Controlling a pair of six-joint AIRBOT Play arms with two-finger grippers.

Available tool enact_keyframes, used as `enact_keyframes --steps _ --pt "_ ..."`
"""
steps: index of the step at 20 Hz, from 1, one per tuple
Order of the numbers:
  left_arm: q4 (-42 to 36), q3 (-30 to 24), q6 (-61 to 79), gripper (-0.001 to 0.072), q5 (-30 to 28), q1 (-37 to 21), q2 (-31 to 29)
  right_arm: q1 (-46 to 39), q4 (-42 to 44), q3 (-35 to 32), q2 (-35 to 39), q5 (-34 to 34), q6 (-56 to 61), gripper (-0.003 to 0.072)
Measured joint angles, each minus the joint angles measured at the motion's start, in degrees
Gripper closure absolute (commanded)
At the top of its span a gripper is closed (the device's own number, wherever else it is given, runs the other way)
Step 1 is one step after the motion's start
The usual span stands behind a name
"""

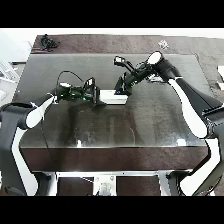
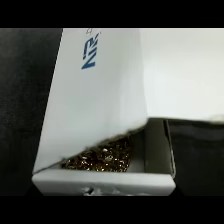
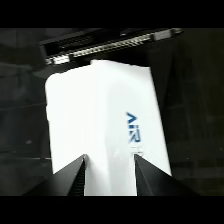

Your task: Fold the box and place the chain.

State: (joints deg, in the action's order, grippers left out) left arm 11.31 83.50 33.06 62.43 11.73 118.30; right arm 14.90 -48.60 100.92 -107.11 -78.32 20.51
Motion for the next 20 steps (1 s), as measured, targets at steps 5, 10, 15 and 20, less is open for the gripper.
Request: enact_keyframes --steps 5,10,15,20 --pt "0.02 0.00 -0.02 0.0083 0.00 0.00 0.00 -2.36 2.01 -0.02 0.22 -2.32 -2.38 0.0324" --pt "0.00 0.00 0.00 0.0083 -0.02 0.00 0.00 -3.23 5.38 -0.02 -0.68 -2.93 -6.47 0.0385" --pt "0.02 0.00 0.00 0.0083 -0.02 0.00 0.00 -3.32 6.29 -0.02 -2.34 -2.73 -8.76 0.0371" --pt "0.02 0.00 -0.02 0.0083 -0.02 0.00 0.00 -3.26 6.56 -0.02 -2.82 -1.84 -11.32 0.0332"
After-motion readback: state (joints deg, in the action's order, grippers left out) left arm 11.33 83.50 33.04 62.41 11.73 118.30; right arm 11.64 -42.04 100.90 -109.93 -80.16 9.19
